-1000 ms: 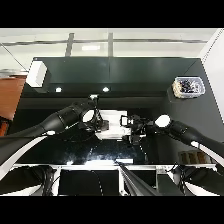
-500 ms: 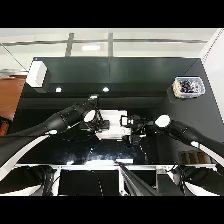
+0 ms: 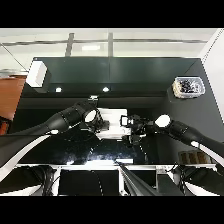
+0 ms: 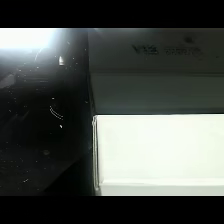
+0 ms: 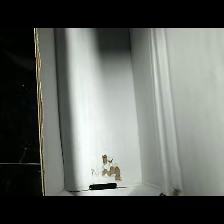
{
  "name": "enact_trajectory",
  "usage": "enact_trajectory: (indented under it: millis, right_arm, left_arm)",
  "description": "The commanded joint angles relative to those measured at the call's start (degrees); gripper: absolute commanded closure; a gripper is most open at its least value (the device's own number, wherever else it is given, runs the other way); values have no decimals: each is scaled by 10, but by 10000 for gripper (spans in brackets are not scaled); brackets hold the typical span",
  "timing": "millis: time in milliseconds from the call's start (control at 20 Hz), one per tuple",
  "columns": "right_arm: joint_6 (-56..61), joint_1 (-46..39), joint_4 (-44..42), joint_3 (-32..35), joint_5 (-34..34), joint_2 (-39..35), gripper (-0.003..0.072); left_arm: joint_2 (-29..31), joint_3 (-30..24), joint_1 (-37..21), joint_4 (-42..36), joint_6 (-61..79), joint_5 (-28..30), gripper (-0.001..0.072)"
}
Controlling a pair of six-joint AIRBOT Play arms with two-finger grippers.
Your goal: Fold the box and place the chain.
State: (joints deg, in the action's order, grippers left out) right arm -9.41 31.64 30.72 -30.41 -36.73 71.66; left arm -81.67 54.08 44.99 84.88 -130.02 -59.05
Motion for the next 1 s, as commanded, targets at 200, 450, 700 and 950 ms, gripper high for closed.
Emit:
enact_trajectory:
  millis: [200,450,700,950]
  right_arm:
    - [0,0,0,0,0,0,160]
    - [0,0,0,0,0,0,160]
    - [0,0,0,0,0,0,160]
    - [0,0,0,0,-1,0,149]
  left_arm:
    - [-2,0,0,-3,6,-1,477]
    - [-1,4,0,-3,6,-15,434]
    - [-1,10,0,0,6,-11,625]
    - [-1,10,0,-2,8,-8,684]
